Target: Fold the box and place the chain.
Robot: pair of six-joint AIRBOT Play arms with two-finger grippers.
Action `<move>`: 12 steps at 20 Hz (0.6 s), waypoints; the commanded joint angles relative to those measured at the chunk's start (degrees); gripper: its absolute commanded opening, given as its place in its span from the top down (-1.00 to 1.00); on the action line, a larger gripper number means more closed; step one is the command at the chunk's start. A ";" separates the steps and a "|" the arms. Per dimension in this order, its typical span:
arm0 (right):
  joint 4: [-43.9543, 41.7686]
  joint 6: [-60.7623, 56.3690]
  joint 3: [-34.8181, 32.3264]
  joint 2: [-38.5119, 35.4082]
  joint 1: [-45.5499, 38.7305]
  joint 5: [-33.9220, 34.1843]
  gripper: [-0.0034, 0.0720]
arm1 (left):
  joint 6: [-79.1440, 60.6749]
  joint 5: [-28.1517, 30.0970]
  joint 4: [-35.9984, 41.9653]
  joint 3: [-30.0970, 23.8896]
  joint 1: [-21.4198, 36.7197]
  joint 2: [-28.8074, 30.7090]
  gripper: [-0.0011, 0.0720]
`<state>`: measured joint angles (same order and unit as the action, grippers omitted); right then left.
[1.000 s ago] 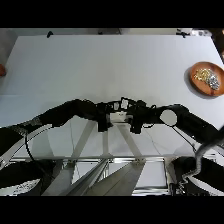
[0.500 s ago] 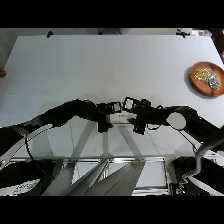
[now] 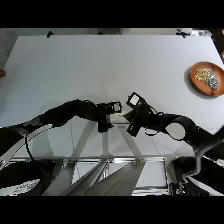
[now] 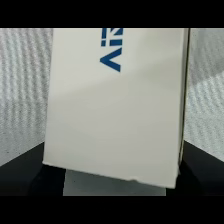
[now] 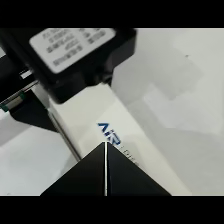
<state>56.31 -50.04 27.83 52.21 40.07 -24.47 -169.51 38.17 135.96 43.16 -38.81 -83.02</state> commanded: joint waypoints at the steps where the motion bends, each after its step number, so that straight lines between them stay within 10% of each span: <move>1: -1.51 -1.18 -1.79 2.36 1.60 2.93 0.88 | 0.00 -0.09 0.02 0.02 0.02 0.02 0.22; 12: 1.97 -2.67 -5.18 5.07 4.26 -1.22 0.88 | 0.00 -0.09 0.00 0.00 0.02 0.02 0.22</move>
<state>57.32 -51.92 23.81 57.06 44.07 -19.49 -169.60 38.09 135.85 43.16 -38.81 -83.02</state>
